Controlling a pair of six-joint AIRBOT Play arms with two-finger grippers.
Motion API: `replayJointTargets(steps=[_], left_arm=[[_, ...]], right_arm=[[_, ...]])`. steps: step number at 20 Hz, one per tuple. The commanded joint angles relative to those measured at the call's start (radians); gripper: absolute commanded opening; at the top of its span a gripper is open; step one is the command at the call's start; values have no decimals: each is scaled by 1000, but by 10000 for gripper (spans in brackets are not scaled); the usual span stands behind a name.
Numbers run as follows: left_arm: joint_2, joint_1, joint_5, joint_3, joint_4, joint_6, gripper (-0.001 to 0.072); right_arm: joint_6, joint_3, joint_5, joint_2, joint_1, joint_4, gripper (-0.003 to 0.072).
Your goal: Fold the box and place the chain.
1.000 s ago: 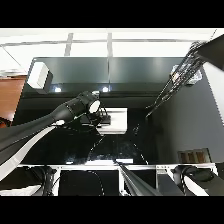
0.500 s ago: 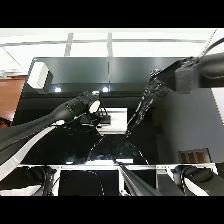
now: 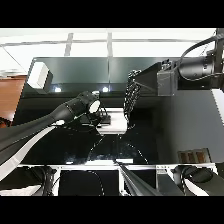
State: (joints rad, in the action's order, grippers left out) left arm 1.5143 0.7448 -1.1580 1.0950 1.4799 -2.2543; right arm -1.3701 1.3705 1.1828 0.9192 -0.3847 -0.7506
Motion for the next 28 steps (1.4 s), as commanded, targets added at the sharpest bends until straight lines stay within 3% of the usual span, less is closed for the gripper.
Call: replayJointTargets(steps=[1,9,15,22,28], left_arm=[[0,0,2,1,0,0,28],[0,0,1,1,0,0,27],[0,0,1,1,0,0,28],[0,0,-3,1,0,0,28],[0,0,-2,1,0,0,28]], right_arm=[[21,-3,-69,0,-2,47,13],[32,-29,-67,21,-3,69,13],[31,-234,-90,21,-18,89,13],[21,-513,-245,22,-27,196,13],[20,-617,-322,51,-68,199,14]])
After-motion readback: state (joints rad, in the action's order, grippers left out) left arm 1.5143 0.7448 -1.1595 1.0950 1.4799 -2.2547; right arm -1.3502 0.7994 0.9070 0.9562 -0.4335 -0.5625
